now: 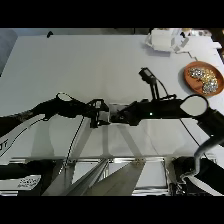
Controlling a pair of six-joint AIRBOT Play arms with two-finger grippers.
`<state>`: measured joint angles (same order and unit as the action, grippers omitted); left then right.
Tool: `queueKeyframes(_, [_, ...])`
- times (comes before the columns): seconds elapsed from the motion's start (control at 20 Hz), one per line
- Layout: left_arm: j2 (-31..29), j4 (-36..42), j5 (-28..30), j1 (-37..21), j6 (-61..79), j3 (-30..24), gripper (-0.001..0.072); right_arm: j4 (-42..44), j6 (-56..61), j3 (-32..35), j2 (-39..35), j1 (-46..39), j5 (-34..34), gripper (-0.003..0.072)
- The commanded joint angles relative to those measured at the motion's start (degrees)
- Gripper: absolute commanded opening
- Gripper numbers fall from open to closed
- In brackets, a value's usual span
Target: Fold the box and place the chain.
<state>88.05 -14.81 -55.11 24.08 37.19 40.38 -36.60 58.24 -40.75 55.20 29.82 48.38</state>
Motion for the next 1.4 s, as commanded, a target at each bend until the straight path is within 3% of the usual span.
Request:
queueKeyframes(0.0, [0.02,-0.02,0.02,-0.04,0.02,0.02,0.0018,-3.06,1.31,-0.02,6.73,1.53,-1.95,0.0021])
queueKeyframes(0.1, [0.00,0.00,0.00,-0.04,0.00,0.02,0.0018,-3.04,1.31,-0.02,8.26,1.55,-3.30,0.0024])
queueKeyframes(0.2, [0.02,0.00,0.02,-0.04,0.00,0.02,0.0018,-2.47,1.49,-0.02,8.24,1.53,-3.76,0.0136])
queueKeyframes(0.35, [0.02,-0.02,0.00,-0.04,0.00,0.02,0.0018,-1.62,1.90,-1.01,7.98,1.33,-2.01,0.0140])
queueKeyframes(0.65, [0.02,-0.02,0.02,-0.04,0.02,0.02,0.0018,-5.62,2.38,-14.82,4.57,-6.03,9.73,0.0114])
queueKeyframes(0.8, [0.02,-0.02,0.02,-0.04,0.02,0.02,0.0018,-16.37,9.07,-16.81,3.74,-11.08,9.42,0.0114])
queueKeyframes(1.0, [0.00,-0.02,0.00,-0.04,0.00,0.02,0.0018,-45.99,30.29,-16.79,5.84,-15.17,12.20,0.0139])
queueKeyframes(1.1, [0.02,-0.02,0.02,-0.04,0.00,0.02,0.0018,-49.59,34.71,-16.48,8.00,-16.68,13.05,0.0220])
queueKeyframes(1.35, [0.02,-0.02,0.02,-0.04,0.00,0.02,0.0018,-49.07,38.53,-16.37,15.47,-16.96,13.35,0.0218])
